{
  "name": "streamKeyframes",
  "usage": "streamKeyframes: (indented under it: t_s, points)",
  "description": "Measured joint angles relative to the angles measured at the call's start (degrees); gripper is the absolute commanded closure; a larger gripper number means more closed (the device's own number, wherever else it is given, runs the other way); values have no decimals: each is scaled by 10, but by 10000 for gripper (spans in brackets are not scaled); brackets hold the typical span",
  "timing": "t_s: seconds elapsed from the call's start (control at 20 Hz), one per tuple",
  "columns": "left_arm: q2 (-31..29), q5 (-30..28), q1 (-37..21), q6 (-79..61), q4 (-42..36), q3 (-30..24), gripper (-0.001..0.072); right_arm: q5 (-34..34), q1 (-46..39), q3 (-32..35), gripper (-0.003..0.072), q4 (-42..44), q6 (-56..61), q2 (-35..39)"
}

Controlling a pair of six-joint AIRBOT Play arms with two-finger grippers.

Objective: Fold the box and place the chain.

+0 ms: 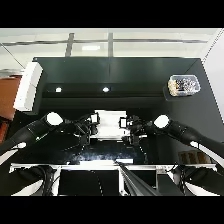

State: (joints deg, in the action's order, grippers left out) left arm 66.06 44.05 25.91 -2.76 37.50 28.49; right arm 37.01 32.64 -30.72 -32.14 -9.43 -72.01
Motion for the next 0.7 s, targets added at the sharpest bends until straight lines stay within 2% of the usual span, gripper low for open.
streamKeyframes:
  t_s: [0.1,0.3,0.45,0.6,0.7]
  points:
    - [-21,5,-13,58,34,3,680,0,0,0,209,0,0,0]
    - [-85,56,-71,216,127,7,679,0,0,0,210,0,0,0]
    - [-111,90,-159,397,179,8,678,0,0,0,209,0,0,0]
    - [-115,130,-269,525,172,8,678,0,0,0,209,0,0,0]
    - [-106,151,-320,574,158,5,678,0,0,0,210,0,0,0]
